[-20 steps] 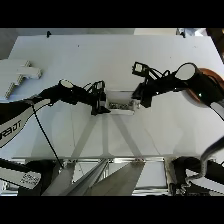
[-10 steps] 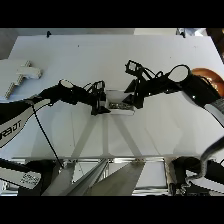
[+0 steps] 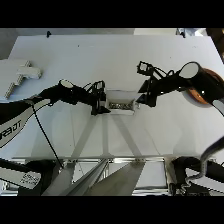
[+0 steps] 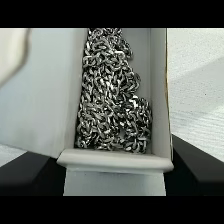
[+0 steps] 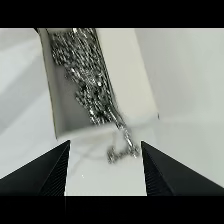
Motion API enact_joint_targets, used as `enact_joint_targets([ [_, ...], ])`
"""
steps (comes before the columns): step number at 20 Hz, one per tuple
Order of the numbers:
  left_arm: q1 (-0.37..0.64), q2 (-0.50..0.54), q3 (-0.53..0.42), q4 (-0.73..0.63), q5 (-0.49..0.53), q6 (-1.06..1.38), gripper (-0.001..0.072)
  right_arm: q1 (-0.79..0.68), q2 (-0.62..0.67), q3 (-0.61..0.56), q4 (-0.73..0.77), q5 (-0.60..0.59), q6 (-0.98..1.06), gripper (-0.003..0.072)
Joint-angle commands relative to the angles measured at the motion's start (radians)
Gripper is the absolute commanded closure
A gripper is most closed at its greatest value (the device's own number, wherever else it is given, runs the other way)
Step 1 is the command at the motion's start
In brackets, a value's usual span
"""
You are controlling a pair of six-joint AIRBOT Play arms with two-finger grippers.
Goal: Fold the box and place the chain.
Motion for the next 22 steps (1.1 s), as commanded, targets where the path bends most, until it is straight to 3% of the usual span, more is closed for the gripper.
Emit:
enact_joint_targets([
  [1, -0.001, 0.001, 0.0, 0.0, 0.0, 0.0, 0.0254, -0.032, -0.001, -0.01, -0.165, -0.059, 0.032, 0.023],
  [3, -0.001, 0.001, 0.0, 0.0, 0.0, 0.0, 0.0254, -0.032, -0.008, -0.029, -0.188, -0.119, 0.058, 0.023],
  [8, -0.001, 0.001, 0.0, 0.0, 0.0, 0.0, 0.0254, 0.042, -0.119, -0.038, -0.185, -0.144, 0.138, 0.0231],
  [12, -0.001, 0.001, 0.0, 0.0, 0.0, 0.0, 0.0254, 0.097, -0.202, -0.038, -0.188, -0.281, 0.197, 0.0231],
  [18, -0.001, 0.001, 0.0, 0.0, 0.0, 0.0, 0.0254, 0.145, -0.225, -0.039, -0.311, -0.24, 0.26, 0.0312],
  [21, -0.001, 0.001, 0.0, 0.0, 0.0, 0.0, 0.0254, 0.147, -0.23, -0.039, -0.358, -0.225, 0.323, 0.0617],
  [22, -0.001, 0.001, 0.0, 0.0, 0.0, 0.0, 0.0254, 0.147, -0.228, -0.039, -0.368, -0.2, 0.326, 0.0673],
])
